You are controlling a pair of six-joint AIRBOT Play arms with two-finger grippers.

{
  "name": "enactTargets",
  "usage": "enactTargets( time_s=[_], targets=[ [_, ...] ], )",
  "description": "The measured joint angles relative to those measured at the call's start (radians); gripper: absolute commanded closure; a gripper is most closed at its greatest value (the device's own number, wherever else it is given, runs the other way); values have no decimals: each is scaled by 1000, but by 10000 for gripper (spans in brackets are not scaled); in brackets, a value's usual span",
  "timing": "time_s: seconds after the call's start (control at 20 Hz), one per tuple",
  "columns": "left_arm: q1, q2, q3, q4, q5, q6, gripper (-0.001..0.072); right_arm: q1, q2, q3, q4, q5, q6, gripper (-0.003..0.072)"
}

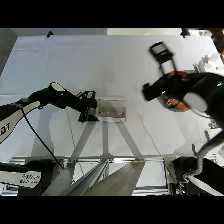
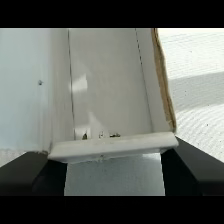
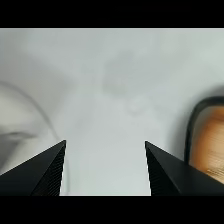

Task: Fold the box and place the chain.

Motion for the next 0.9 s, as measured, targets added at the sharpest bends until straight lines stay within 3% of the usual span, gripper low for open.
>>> enactTargets(
  time_s=[0.05,0.15,0.45,0.65,0.9],
  targets=[
    [0,0,0,0,0,0,556,-67,0,0,-4,5,-11,125],
    [0,0,0,0,0,0,556,-215,-25,0,-6,10,-29,-9],
    [0,0,0,0,0,0,556,-531,-242,0,28,-27,-45,-9],
    [0,0,0,0,0,0,556,-632,-415,8,43,-90,-42,-9],
    [0,0,0,0,0,0,556,-716,-537,12,50,-189,25,-1]
  ],
)
